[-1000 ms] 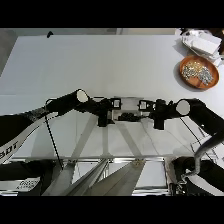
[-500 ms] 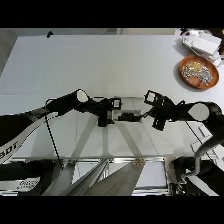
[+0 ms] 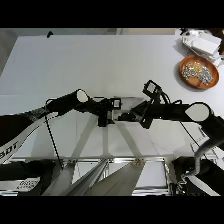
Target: Fold the box and place the chain.
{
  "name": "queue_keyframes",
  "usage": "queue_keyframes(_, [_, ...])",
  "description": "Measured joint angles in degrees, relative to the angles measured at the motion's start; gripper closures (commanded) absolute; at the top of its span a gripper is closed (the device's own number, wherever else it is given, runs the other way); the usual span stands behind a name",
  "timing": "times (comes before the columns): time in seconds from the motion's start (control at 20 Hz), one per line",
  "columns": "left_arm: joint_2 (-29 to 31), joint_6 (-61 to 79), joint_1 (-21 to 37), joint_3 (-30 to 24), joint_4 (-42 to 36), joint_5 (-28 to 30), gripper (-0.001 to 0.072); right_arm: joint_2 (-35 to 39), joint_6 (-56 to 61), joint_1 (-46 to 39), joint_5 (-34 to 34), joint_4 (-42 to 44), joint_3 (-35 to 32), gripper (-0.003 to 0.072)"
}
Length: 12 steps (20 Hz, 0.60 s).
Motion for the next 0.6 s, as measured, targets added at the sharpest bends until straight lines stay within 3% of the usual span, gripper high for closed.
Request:
queue_keyframes(0.1, [0.0, 0.0, 0.0, 0.0, 0.0, 0.0, 0.0576, -2.8, 0.04, 1.38, -2.78, 2.03, 0.0, 0.0646])
queue_keyframes(0.3, [0.0, 0.0, 0.0, 0.0, -0.02, 0.0, 0.0576, -6.16, 0.2, 2.64, -5.35, 3.82, -0.02, 0.0448])
queue_keyframes(0.45, [0.0, 0.0, 0.0, 0.0, 0.0, 0.0, 0.0576, -6.91, 0.2, 2.93, -5.73, 4.22, 0.35, 0.0455])
queue_keyframes(0.6, [0.0, 0.0, 0.0, 0.0, 0.0, 0.0, 0.0576, -6.95, 0.37, 2.16, -2.82, 3.37, 3.87, 0.0529])
